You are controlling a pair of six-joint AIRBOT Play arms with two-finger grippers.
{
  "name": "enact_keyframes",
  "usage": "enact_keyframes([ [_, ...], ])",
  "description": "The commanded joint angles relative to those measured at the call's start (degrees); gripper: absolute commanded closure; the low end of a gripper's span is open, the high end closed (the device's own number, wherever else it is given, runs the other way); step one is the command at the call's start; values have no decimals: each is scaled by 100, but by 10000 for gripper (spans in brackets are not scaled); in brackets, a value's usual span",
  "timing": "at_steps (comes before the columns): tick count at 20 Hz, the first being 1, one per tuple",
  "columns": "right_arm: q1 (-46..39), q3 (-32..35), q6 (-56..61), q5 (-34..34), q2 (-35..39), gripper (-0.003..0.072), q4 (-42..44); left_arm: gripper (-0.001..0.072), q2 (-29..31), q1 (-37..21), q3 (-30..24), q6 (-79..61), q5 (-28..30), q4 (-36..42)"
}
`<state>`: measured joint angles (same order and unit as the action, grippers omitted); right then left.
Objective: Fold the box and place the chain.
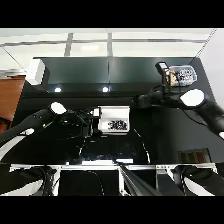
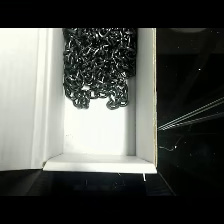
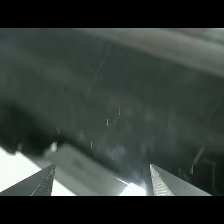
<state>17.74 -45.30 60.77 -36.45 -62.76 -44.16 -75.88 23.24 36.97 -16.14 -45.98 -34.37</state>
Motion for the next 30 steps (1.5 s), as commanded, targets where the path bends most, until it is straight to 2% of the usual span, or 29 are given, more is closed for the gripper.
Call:
enact_keyframes([
  [1, 695, -59, 278, 946, -494, -29, 109, 310, 0, 9, 2, 2, 52, -20],
  [3, 776, -111, -247, 44, -509, -29, 81, 310, 0, 9, 2, 2, 55, -20],
  [5, 776, -310, -579, -1008, -461, -29, -417, 310, 0, 9, 2, 2, 55, -20],
  [8, 780, -483, -1410, -1727, -457, -28, -822, 310, 0, 9, 2, 2, 55, -20],
  [11, 870, -483, -2970, -1731, -457, -29, -719, 310, 0, 9, 2, 2, 52, -13],
  [13, 885, -483, -3663, -1668, -459, -29, -210, 310, 0, 9, 2, 4, 50, -11],
  [15, 894, -481, -4072, -1893, -459, -29, 260, 310, 0, 9, 2, 4, 48, -11],
  [30, 988, -455, -4325, -1867, -874, -29, 214, 310, 0, 9, 2, 2, 28, -9],
])
